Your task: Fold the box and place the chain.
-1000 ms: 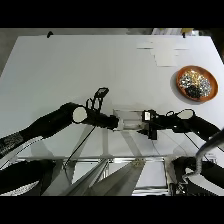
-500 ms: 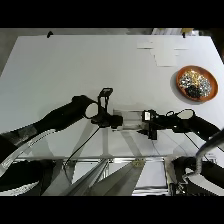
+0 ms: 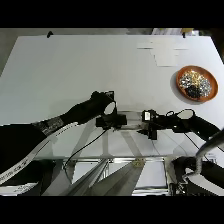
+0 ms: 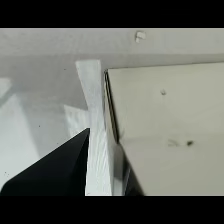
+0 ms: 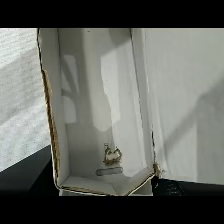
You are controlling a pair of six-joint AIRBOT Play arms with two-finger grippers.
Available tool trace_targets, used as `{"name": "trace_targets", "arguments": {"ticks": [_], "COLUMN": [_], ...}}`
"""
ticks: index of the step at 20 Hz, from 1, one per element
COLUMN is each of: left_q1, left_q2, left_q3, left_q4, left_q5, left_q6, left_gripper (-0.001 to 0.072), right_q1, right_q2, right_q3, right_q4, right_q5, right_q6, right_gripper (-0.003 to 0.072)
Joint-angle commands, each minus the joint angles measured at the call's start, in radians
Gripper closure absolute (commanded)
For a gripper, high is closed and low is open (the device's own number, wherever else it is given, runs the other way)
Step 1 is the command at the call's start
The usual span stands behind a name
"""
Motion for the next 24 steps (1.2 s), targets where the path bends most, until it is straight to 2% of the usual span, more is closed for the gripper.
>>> {"name": "trace_targets", "arguments": {"ticks": [1, 3, 6, 7, 10, 14, 15, 16, 17, 24], "left_q1": [-0.015, -0.022, -0.026, -0.027, -0.027, -0.027, -0.027, -0.027, -0.026, -0.024], "left_q2": [-0.03, -0.03, -0.031, -0.031, -0.032, -0.032, -0.032, -0.031, -0.032, -0.04], "left_q3": [0.01, 0.011, 0.011, 0.011, 0.016, 0.016, 0.016, 0.017, 0.023, 0.073], "left_q4": [0.035, 0.055, 0.06, 0.06, 0.066, 0.071, 0.071, 0.071, 0.072, 0.097], "left_q5": [-0.011, -0.006, 0.014, 0.016, 0.014, 0.015, 0.015, 0.014, 0.014, 0.01], "left_q6": [-0.041, -0.047, -0.05, -0.051, -0.051, -0.048, -0.047, -0.041, -0.029, -0.017], "left_gripper": [0.0382, 0.0483, 0.053, 0.0618, 0.0704, 0.0696, 0.0648, 0.0552, 0.0493, 0.0509], "right_q1": [0.0, 0.0, 0.0, 0.0, 0.0, 0.0, 0.0, 0.0, 0.0, 0.0], "right_q2": [0.0, 0.0, 0.0, 0.0, 0.0, 0.0, 0.0, 0.0, 0.0, 0.0], "right_q3": [0.0, 0.0, 0.0, 0.0, 0.0, 0.0, 0.0, 0.0, 0.0, 0.0], "right_q4": [0.0, 0.0, 0.0, 0.0, 0.0, 0.0, 0.0, 0.0, 0.0, 0.0], "right_q5": [0.0, 0.0, 0.0, 0.0, 0.0, 0.0, 0.0, 0.0, 0.0, 0.0], "right_q6": [0.0, 0.0, 0.0, 0.0, 0.0, 0.0, 0.0, 0.0, 0.0, 0.0], "right_gripper": [0.0244, 0.0244, 0.0244, 0.0244, 0.0244, 0.0244, 0.0244, 0.0244, 0.0244, 0.0244]}}
